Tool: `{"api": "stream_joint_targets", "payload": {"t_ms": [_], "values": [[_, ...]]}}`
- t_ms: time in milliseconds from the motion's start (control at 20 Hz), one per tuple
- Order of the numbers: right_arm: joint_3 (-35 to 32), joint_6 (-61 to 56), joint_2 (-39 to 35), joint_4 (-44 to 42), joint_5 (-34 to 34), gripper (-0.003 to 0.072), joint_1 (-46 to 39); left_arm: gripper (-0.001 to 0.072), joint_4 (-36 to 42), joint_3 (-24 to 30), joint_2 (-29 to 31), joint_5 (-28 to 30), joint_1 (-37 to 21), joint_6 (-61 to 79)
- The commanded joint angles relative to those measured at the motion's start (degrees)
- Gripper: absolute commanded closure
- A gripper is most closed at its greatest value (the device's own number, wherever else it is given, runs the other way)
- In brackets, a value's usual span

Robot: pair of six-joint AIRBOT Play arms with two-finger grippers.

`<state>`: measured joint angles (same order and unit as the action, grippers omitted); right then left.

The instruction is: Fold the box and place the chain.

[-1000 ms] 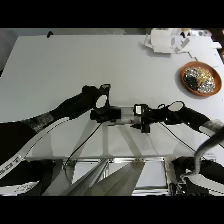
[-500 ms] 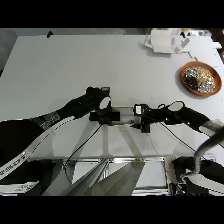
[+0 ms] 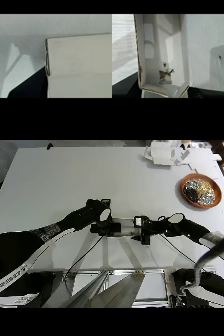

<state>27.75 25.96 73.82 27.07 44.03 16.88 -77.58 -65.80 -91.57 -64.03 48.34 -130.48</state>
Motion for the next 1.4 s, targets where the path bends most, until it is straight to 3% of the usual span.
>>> {"api": "stream_joint_targets", "payload": {"t_ms": [0, 550, 650, 800, 1150, 1200, 1350], "values": [[0.00, 0.04, -0.02, 0.02, 0.09, 0.0289, 0.07, 0.0497, -0.31, -0.04, 0.66, -1.01, -0.24, -0.02], [0.00, 0.04, -0.02, 0.02, 0.09, 0.0289, 0.07, 0.0512, -0.96, -0.02, -1.42, -1.01, -0.04, 0.17], [0.00, 0.04, -0.02, 0.02, 0.09, 0.0289, 0.07, 0.0633, -0.96, -0.02, -1.40, -1.49, -0.04, 0.20], [0.00, 0.04, -0.02, 0.02, 0.09, 0.0289, 0.07, 0.0705, -0.96, -0.02, -1.40, -2.54, -0.04, 0.35], [0.00, 0.04, -0.02, 0.02, 0.09, 0.0289, 0.07, 0.0703, -1.66, -0.02, -1.40, -2.69, -0.04, -0.07], [0.00, 0.04, -0.02, 0.02, 0.09, 0.0289, 0.07, 0.0686, -1.62, -0.02, -1.38, -2.69, -0.04, -0.04], [0.00, 0.04, -0.02, 0.02, 0.09, 0.0289, 0.07, 0.0426, -1.38, -0.02, -0.02, -2.73, -0.07, 0.17]]}}
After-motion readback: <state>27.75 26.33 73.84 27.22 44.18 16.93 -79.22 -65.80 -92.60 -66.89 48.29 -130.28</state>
